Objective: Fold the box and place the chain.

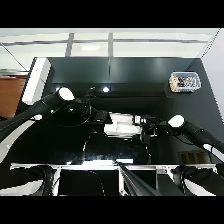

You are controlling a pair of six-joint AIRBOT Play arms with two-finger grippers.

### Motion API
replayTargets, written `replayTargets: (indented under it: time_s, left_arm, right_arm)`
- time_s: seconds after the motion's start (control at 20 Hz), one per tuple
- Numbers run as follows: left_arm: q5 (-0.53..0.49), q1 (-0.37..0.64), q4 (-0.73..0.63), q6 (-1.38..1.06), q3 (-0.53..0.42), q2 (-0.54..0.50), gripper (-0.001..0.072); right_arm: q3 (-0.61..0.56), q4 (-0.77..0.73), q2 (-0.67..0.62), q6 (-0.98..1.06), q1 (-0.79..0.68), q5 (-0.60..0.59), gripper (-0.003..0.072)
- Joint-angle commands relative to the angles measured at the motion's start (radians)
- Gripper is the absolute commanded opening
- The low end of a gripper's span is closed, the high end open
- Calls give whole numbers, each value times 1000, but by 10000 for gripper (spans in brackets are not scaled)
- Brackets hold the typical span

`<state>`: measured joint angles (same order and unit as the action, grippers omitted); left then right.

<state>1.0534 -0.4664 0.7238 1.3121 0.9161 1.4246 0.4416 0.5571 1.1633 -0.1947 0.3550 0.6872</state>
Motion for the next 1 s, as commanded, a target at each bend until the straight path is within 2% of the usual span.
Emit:
replayTargets:
  time_s: [0.0, 0.2, 0.5, 0.75, 0.85, 0.95]
  left_arm:
    - [-30, -44, 127, 143, 26, -1, 672]
    - [-45, -71, 212, 243, 26, -1, 672]
    - [-160, -152, 272, 321, 26, -1, 672]
    - [-164, -161, 298, 360, 26, -1, 672]
    - [-163, -181, 351, 409, 30, -1, 672]
    - [-163, -218, 465, 507, 47, -1, 672]
  right_arm:
    - [0, 0, 0, 0, 1, 0, 487]
    - [0, 0, 0, 0, 1, 0, 487]
    - [0, 0, 0, 0, 1, 0, 487]
    - [0, 0, 0, 0, 1, 0, 487]
    - [0, 0, 0, 0, 1, 0, 487]
    - [0, 0, 0, 0, 1, 0, 487]
